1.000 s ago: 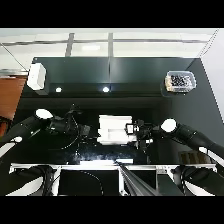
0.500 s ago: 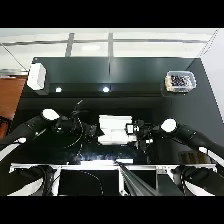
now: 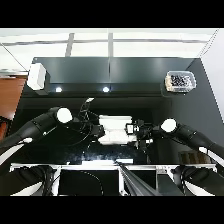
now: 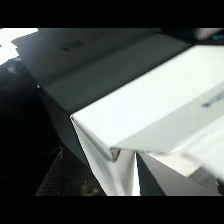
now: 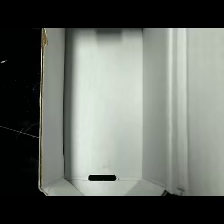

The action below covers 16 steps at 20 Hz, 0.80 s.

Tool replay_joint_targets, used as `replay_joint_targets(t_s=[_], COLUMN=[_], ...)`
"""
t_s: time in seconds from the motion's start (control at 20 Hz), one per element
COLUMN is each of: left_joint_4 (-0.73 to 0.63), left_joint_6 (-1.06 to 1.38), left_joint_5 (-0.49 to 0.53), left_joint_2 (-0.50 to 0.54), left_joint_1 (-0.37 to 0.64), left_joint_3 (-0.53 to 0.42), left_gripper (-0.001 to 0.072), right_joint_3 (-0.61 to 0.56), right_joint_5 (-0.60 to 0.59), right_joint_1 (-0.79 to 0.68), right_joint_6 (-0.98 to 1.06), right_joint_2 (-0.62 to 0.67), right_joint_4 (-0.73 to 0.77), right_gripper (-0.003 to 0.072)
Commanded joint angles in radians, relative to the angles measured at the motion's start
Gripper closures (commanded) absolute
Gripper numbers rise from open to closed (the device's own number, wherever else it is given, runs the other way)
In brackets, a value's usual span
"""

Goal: Fold the box and place the chain.

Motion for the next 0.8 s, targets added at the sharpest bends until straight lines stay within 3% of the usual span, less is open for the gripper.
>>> replay_joint_targets(t_s=[0.0, 0.15, 0.55, 0.65, 0.75], left_joint_4=[0.223, 0.280, 0.480, 0.464, 0.467], left_joint_6=[-0.291, -0.410, -0.678, -0.699, -0.738], left_joint_5=[0.003, -0.022, -0.224, -0.197, -0.181], left_joint_2=[-0.003, -0.029, -0.108, -0.114, -0.114], left_joint_1=[-0.098, -0.164, -0.236, -0.240, -0.252], left_joint_3=[0.063, 0.089, 0.187, 0.193, 0.196], left_gripper=[0.0170, 0.0248, 0.0253, 0.0410, 0.0429], right_joint_3=[0.000, 0.000, 0.000, 0.000, 0.000], right_joint_5=[0.000, 0.000, 0.000, 0.001, 0.001], right_joint_1=[0.000, 0.000, 0.000, 0.000, 0.000], right_joint_6=[0.000, 0.000, 0.000, 0.000, 0.000], right_joint_2=[-0.001, -0.001, -0.001, -0.001, -0.001], right_joint_4=[0.000, 0.000, 0.000, -0.002, -0.002], right_gripper=[0.0192, 0.0192, 0.0192, 0.0192, 0.0192])
